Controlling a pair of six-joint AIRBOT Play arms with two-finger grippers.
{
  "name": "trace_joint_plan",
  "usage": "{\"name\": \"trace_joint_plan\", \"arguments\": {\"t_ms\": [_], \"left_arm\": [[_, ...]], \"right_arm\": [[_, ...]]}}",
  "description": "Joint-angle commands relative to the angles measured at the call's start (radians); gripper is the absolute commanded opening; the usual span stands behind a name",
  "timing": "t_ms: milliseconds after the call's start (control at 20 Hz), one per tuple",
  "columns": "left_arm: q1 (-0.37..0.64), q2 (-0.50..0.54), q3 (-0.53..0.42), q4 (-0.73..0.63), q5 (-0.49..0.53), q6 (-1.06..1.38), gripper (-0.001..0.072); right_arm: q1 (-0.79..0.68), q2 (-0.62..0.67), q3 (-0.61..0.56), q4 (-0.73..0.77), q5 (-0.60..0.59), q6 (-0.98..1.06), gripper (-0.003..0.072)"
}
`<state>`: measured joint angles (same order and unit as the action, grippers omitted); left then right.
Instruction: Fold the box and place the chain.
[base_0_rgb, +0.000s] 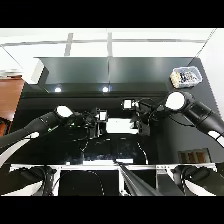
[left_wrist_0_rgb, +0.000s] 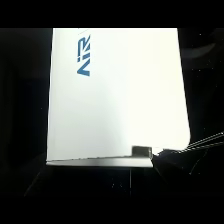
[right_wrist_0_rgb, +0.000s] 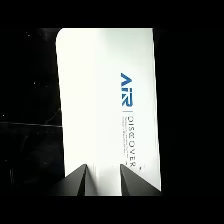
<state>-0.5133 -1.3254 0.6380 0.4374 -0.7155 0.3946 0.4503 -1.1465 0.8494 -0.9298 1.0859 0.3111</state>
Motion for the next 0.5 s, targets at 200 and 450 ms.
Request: {"name": "trace_joint_plan", "arguments": {"t_ms": [200,450], "left_arm": [[0.0,-0.001,0.001,-0.001,0.001,0.0,0.0351],[0.0,-0.001,0.001,-0.001,0.0,0.0,0.0351]], "right_arm": [[0.0,0.0,-0.001,-0.013,-0.037,0.014,0.0098],[0.0,0.0,-0.001,-0.013,-0.036,0.018,0.0097]]}}
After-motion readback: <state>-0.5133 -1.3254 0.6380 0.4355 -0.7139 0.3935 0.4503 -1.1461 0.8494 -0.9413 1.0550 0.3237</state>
